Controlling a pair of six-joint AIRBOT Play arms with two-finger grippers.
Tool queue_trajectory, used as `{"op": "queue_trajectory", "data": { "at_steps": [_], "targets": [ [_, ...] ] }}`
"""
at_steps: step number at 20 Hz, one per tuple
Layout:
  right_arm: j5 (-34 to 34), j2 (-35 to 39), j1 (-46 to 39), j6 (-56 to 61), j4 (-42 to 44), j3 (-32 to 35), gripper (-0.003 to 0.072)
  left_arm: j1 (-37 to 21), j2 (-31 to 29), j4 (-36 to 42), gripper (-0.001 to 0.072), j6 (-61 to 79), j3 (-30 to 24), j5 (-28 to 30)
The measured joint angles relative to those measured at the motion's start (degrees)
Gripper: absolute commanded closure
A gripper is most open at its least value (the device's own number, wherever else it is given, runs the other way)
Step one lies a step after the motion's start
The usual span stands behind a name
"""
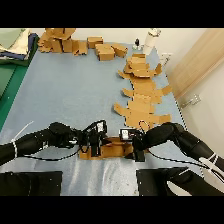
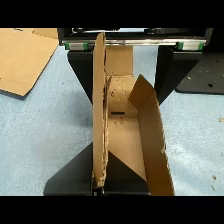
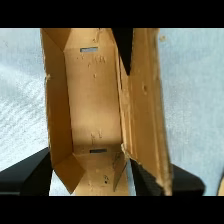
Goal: Fold the box.
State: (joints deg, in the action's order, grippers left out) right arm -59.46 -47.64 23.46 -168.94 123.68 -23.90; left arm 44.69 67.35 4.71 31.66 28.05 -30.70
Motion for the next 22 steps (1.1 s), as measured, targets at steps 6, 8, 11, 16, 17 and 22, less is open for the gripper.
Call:
{"op": "queue_trajectory", "data": {
  "at_steps": [6,8,11,16,17,22],
  "targets": [
    [3.7,-2.9,0.0,-0.7,0.1,0.1,-0.0015,0.0,0.0,0.0,0.0696,0.0,0.0,0.2],
    [4.9,-3.5,0.0,-1.6,0.5,0.5,-0.0015,0.0,0.0,0.0,0.0696,0.0,0.0,0.2],
    [6.3,-4.3,0.0,-2.5,1.2,1.2,-0.0015,0.0,0.0,0.0,0.0696,0.0,0.0,0.1],
    [7.1,-4.7,0.0,-3.0,1.7,1.7,-0.0002,0.0,0.0,0.0,0.0696,0.0,0.0,0.1],
    [7.1,-4.7,0.0,-3.0,1.8,1.7,0.0002,0.0,0.0,0.0,0.0696,0.0,0.0,0.1],
    [7.4,-4.8,0.0,-3.0,1.8,2.4,0.0103,0.0,0.0,0.0,0.0696,0.0,0.0,0.1]
  ]
}}
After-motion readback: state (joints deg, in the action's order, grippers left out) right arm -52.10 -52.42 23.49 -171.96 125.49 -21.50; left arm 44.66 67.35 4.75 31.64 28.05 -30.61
